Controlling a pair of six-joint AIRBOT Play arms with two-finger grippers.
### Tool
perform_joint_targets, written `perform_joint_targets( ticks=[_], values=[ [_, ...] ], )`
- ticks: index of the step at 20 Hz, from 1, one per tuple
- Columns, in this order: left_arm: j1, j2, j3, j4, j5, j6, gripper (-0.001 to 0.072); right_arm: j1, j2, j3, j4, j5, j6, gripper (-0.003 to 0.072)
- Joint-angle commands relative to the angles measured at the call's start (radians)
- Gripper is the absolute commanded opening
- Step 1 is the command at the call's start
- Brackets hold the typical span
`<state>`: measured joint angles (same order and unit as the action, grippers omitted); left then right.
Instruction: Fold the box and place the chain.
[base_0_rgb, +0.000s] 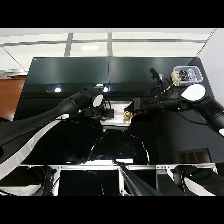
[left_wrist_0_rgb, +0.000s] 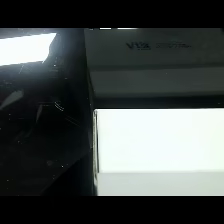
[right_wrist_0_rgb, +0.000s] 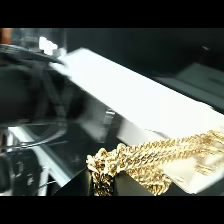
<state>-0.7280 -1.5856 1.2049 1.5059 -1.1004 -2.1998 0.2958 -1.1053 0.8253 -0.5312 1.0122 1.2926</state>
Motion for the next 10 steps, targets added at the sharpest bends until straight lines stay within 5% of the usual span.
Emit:
perform_joint_targets(
  ticks=[1, 3, 7, 10],
  values=[
    [0.001, 0.001, 0.0, 0.0, 0.0, 0.0, 0.003, 0.018, -0.001, -0.055, -0.004, -0.071, 0.006, 0.0015],
    [0.001, 0.001, 0.0, 0.0, 0.0, 0.0, 0.003, 0.003, -0.001, -0.054, -0.004, -0.107, 0.01, 0.0292],
    [0.001, 0.001, 0.0, 0.0, 0.0, 0.0, 0.003, -0.22, 0.0, -0.053, -0.026, -0.014, 0.008, 0.0296],
    [0.001, 0.001, 0.0, 0.0, 0.0, 0.0, 0.003, -0.397, -0.001, -0.055, -0.254, -0.063, 0.032, 0.0296]
  ],
)
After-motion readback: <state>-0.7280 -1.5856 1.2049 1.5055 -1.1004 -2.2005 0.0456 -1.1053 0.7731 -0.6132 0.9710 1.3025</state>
